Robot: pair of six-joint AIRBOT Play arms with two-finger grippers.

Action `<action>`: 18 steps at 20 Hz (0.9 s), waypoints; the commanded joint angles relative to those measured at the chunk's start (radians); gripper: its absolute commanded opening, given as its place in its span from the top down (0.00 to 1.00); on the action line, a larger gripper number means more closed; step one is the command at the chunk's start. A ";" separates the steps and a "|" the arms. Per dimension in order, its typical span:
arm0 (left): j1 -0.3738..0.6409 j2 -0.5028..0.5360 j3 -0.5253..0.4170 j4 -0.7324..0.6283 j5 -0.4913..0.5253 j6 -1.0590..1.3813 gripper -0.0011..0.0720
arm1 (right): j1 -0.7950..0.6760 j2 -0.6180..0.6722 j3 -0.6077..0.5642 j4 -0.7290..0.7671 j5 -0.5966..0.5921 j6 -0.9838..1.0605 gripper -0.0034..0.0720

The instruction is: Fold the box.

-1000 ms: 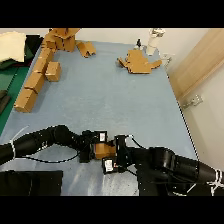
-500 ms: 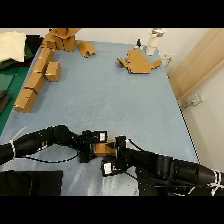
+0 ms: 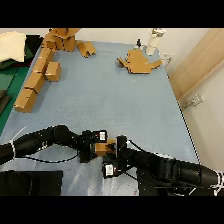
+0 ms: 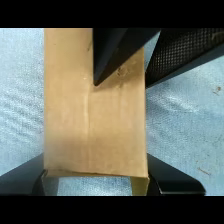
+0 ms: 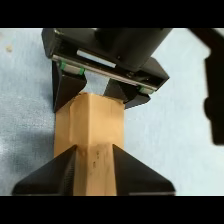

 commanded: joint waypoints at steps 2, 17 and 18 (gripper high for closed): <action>0.000 0.000 0.000 0.002 0.000 0.003 0.36 | 0.001 0.013 0.002 -0.011 -0.003 0.004 0.58; 0.000 0.000 0.000 0.002 0.000 0.003 0.36 | 0.001 0.016 0.011 -0.004 -0.001 0.004 0.69; 0.000 0.000 0.000 0.002 0.000 0.003 0.36 | 0.001 0.016 0.010 0.004 -0.001 0.004 0.69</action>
